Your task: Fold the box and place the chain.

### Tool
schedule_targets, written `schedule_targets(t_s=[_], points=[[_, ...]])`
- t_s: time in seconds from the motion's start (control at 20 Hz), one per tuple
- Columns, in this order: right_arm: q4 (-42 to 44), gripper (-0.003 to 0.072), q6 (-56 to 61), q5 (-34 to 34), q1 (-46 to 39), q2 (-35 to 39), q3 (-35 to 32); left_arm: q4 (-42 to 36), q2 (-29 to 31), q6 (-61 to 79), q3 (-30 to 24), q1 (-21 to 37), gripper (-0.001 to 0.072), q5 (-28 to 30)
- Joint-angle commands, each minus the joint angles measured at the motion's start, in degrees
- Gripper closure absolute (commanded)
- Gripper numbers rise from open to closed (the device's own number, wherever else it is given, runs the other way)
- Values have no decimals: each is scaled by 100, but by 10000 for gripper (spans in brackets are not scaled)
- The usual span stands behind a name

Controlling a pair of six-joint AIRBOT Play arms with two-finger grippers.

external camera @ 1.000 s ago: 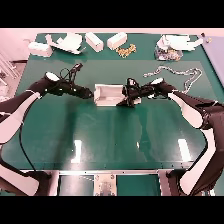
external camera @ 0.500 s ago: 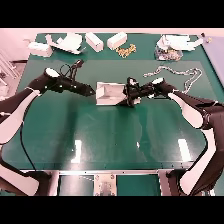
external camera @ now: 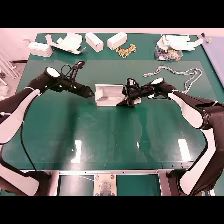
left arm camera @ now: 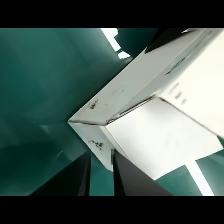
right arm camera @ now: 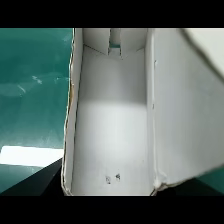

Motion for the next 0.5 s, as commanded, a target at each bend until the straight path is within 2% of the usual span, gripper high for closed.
schedule_targets(t_s=[0.0, 0.45], points=[[22, 196, 2, 13, 2, -2, 0, 162, -7, -83, -7, 7, 533, 63], [22, 195, 2, 11, 2, -2, 0, -42, -4, -212, -7, 20, 533, -326]])
